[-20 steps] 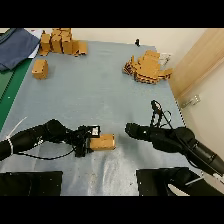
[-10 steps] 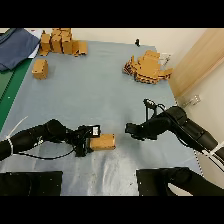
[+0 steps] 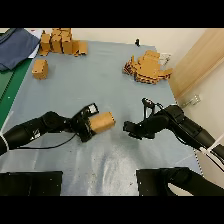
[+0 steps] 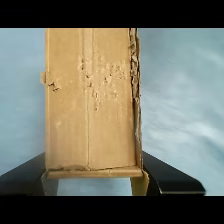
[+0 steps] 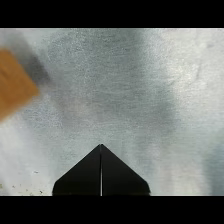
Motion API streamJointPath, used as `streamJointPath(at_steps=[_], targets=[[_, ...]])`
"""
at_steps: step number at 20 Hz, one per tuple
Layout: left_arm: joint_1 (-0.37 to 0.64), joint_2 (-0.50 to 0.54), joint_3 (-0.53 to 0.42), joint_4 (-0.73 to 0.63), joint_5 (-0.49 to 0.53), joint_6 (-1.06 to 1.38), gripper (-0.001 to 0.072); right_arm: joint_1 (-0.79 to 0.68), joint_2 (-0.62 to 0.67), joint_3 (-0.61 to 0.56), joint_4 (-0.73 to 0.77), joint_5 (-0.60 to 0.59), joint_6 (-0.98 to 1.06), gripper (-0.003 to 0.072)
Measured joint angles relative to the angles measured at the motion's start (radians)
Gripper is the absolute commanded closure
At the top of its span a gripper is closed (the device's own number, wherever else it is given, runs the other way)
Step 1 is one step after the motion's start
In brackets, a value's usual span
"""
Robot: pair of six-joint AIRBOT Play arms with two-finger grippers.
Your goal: Fold the box.
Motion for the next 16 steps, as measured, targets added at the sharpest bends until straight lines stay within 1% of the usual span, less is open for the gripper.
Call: streamJointPath(at_steps=[2,4,7,10,13,14,16], targets=[[0.097,0.006,0.024,0.032,0.054,-0.121,0.0354,0.0,0.0,0.0,-0.006,0.002,0.0,0.0685],[0.228,0.0,0.054,0.068,0.072,-0.223,0.0354,0.0,0.0,0.0,-0.014,0.004,0.0,0.0685],[0.462,-0.044,0.121,0.133,0.042,-0.321,0.0354,0.0,0.0,0.0,-0.017,0.019,0.0,0.0685],[0.664,-0.116,0.209,0.181,0.022,-0.364,0.0354,0.0,0.0,0.0,-0.021,0.039,0.0,0.0685],[0.797,-0.209,0.304,0.203,0.007,-0.391,0.0354,0.0,0.0,0.0,-0.021,0.061,0.0,0.0685],[0.828,-0.246,0.339,0.208,-0.001,-0.398,0.0354,0.0,0.0,0.0,-0.021,0.066,0.0,0.0685],[0.857,-0.323,0.409,0.215,-0.027,-0.407,0.0355,0.0,0.0,0.0,-0.021,0.084,0.0,0.0685]])
